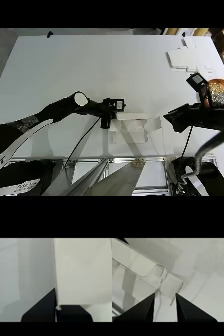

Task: Fold the box and place the chain.

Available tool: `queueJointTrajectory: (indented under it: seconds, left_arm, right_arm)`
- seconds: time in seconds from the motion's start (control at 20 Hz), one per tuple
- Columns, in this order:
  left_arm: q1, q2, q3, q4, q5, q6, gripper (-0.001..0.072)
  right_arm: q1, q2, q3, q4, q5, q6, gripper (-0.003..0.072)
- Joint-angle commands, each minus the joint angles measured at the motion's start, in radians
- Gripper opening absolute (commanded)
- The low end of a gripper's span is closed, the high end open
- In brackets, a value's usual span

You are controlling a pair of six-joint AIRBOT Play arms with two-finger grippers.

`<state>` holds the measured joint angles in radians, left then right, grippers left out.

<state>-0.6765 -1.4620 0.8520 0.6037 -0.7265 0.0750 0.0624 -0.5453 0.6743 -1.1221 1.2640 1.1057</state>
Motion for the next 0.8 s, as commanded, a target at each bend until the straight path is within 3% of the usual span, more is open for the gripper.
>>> queueJointTrajectory:
  seconds: [0.0,0.05,0.1,0.15,0.25,0.45,0.55,0.65,0.75]
  left_arm:
    - [-0.029,-0.002,0.012,-0.013,0.064,-0.068,0.0007]
    - [-0.029,-0.002,0.012,-0.013,0.069,-0.115,0.0007]
    - [-0.028,-0.002,0.013,-0.032,0.08,-0.175,0.0007]
    - [-0.028,-0.001,0.017,-0.059,0.089,-0.228,0.0007]
    - [-0.029,-0.001,0.036,-0.158,0.091,-0.317,0.0007]
    - [-0.03,-0.002,0.063,-0.439,0.087,-0.364,0.0008]
    - [-0.03,-0.002,0.063,-0.476,0.074,-0.38,0.0005]
    - [-0.03,-0.002,0.063,-0.476,0.055,-0.404,0.0005]
    - [-0.03,-0.002,0.063,-0.472,0.045,-0.404,0.0005]
  right_arm:
    - [0.001,0.0,-0.003,0.003,-0.007,-0.016,0.0293]
    - [0.001,0.0,-0.016,0.025,-0.014,-0.016,0.0203]
    - [0.001,-0.002,-0.047,0.078,-0.034,-0.024,0.004]
    - [0.001,-0.003,-0.095,0.16,-0.063,-0.055,0.0018]
    - [0.013,-0.011,-0.201,0.285,-0.154,-0.071,0.0017]
    - [0.177,-0.068,-0.261,0.269,-0.341,-0.002,0.0017]
    - [0.27,-0.115,-0.261,0.182,-0.46,0.098,0.0017]
    - [0.33,-0.174,-0.261,0.045,-0.515,0.234,0.0017]
    - [0.354,-0.221,-0.261,-0.002,-0.558,0.285,0.0017]
